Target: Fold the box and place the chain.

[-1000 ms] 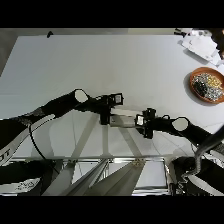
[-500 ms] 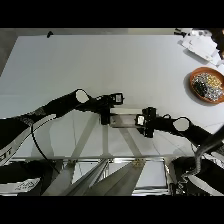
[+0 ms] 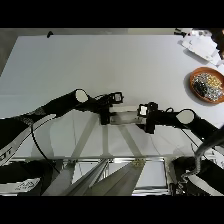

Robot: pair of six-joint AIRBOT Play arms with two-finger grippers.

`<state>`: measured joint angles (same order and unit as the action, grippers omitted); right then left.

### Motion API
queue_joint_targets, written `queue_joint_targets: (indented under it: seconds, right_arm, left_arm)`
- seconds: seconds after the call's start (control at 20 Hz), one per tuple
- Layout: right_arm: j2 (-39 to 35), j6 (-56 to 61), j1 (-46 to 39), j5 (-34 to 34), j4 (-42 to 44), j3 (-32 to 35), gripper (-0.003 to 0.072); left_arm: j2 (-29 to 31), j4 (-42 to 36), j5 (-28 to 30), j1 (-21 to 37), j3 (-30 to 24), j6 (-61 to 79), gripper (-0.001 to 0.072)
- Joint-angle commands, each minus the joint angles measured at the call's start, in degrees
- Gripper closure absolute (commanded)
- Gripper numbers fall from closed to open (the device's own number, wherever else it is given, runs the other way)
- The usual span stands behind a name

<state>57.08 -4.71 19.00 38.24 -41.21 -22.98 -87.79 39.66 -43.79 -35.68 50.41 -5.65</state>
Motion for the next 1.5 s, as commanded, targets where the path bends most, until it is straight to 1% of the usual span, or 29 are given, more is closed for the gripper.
queue_joint_targets:
  seconds: [0.0,0.05,0.2,0.35,0.45,0.5,0.6,0.7,0.75,0.9,1.1,1.15,1.25,1.35,1.45]
  right_arm:
    - [0.1,7.6,-0.6,8.2,-8.2,-1.0,-0.0003]
    - [0.1,7.5,-0.6,7.7,-8.1,-1.0,-0.0007]
    - [1.5,4.2,-0.6,3.2,-8.0,-1.0,-0.0009]
    - [4.0,0.1,-0.6,2.9,-5.2,-1.0,-0.0008]
    - [4.1,-1.7,-0.6,2.8,-2.2,-1.0,-0.0006]
    - [4.1,-1.8,-0.6,2.2,-2.4,-1.0,-0.0006]
    - [4.1,-1.4,-1.7,1.5,-4.7,-1.1,-0.0006]
    - [4.0,-1.1,-3.5,3.3,-5.0,-1.8,-0.0007]
    - [4.0,-1.1,-3.9,4.5,-5.1,-2.3,-0.0007]
    - [4.0,-1.2,-4.0,4.6,-4.8,-2.5,-0.0009]
    - [4.0,-5.0,-4.0,5.8,1.8,-2.5,-0.0012]
    - [4.0,-5.5,-4.0,6.0,2.1,-2.5,-0.0012]
    - [4.0,-5.9,-4.0,5.9,1.3,-2.5,-0.0013]
    - [4.0,-5.8,-4.0,6.0,-0.2,-2.5,-0.0013]
    - [4.0,-3.9,-4.0,5.9,-5.1,-2.5,-0.0013]
  left_arm:
    - [0.1,-0.1,-0.2,0.0,0.0,-0.2,0.0699]
    - [0.1,-0.1,-0.2,0.0,0.0,-0.2,0.0699]
    - [0.1,-0.1,-0.2,0.0,0.0,-0.2,0.07]
    - [0.1,-0.1,-1.6,0.0,0.0,-0.2,0.07]
    - [0.1,0.1,-2.0,0.0,0.0,-0.4,0.07]
    - [0.1,0.3,-2.5,0.0,0.2,-1.2,0.0701]
    - [0.1,3.3,-6.1,0.0,1.7,-3.6,0.0702]
    - [0.1,8.7,-9.3,0.0,4.3,-7.3,0.0702]
    - [0.1,11.0,-9.8,0.0,5.5,-8.0,0.0702]
    - [0.1,12.4,-8.4,0.0,7.6,-7.3,0.0702]
    - [-1.0,11.7,-6.0,0.0,7.6,-5.7,0.0702]
    - [-1.4,11.0,-5.2,0.0,7.6,-5.1,0.0702]
    - [-2.2,8.8,-4.8,0.0,7.6,-3.1,0.0702]
    - [-2.6,8.7,-4.4,0.0,7.6,-3.1,0.0702]
    - [-3.1,8.9,-4.4,0.0,7.6,-3.2,0.0702]
